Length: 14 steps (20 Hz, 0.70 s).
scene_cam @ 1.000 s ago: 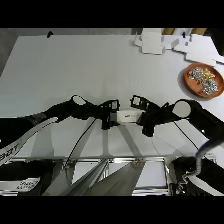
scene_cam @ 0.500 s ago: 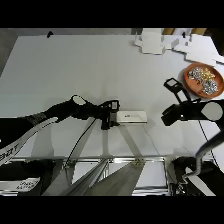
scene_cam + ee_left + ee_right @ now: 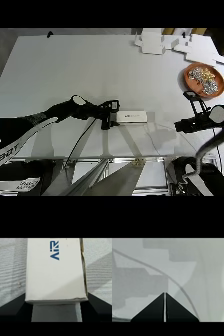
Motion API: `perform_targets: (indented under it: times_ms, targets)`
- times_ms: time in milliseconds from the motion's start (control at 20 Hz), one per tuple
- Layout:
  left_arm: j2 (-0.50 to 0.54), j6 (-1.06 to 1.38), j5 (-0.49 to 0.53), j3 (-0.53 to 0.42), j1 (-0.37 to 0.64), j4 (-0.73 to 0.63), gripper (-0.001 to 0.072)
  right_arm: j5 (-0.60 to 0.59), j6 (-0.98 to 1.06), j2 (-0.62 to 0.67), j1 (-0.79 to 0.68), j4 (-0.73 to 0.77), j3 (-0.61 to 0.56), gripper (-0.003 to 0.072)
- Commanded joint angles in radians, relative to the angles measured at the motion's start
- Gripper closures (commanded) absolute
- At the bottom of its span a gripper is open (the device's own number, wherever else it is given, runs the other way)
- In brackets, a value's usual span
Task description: Fold the box and place the chain.
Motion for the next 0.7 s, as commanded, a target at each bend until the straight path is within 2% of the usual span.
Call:
perform_targets:
  times_ms: [0, 650]
  targets:
    - [0.0, 0.0, 0.0, 0.0, 0.0, 0.0, 0.0437, 0.027, 0.011, 0.001, -0.012, -0.003, -0.007, 0.0669]
    - [0.0, 0.0, -0.009, 0.0, 0.0, -0.006, 0.0438, 0.027, 0.011, 0.001, -0.012, -0.003, -0.007, 0.0669]
